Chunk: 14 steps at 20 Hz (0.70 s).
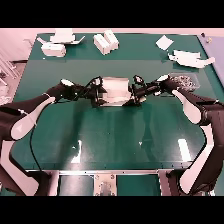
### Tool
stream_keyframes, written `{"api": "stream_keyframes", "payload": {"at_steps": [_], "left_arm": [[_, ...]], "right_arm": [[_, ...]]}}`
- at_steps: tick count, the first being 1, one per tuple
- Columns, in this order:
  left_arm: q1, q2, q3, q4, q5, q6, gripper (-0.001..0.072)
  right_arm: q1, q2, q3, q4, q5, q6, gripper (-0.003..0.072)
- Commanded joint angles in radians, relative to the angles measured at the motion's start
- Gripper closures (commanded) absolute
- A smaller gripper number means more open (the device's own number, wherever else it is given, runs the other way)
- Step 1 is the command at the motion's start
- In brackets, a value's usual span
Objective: Fold the box and place the chain.
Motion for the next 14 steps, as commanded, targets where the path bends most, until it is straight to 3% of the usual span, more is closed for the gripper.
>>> {"api": "stream_keyframes", "payload": {"at_steps": [1, 3, 4, 5, 8, 9, 10, 14], "left_arm": [[-0.001, 0.0, 0.0, 0.001, 0.023, 0.008, 0.0183], [-0.001, 0.0, 0.0, 0.001, 0.031, 0.008, 0.0185], [-0.001, 0.002, 0.0, 0.001, 0.031, 0.008, 0.0336], [-0.001, 0.003, 0.0, 0.001, 0.035, 0.008, 0.0423], [0.0, 0.014, 0.0, 0.005, 0.049, 0.007, 0.0424], [0.0, 0.018, 0.0, 0.005, 0.05, 0.007, 0.054], [-0.001, 0.025, 0.0, 0.008, 0.049, 0.004, 0.061], [0.034, 0.062, 0.0, 0.016, 0.019, -0.014, 0.061]], "right_arm": [[0.001, 0.0, 0.0, 0.0, 0.0, -0.001, 0.0139], [0.001, 0.0, 0.0, 0.0, 0.0, -0.001, 0.0139], [0.001, 0.0, 0.0, 0.0, 0.0, -0.001, 0.0139], [0.001, 0.0, 0.0, 0.0, 0.0, -0.001, 0.0139], [0.001, 0.0, 0.0, 0.0, 0.0, -0.001, 0.0139], [0.001, 0.0, 0.0, 0.0, 0.0, -0.001, 0.0139], [0.001, 0.0, 0.0, 0.0, 0.0, -0.001, 0.0139], [0.001, 0.0, 0.0, 0.0, 0.0, -0.001, 0.0139]]}}
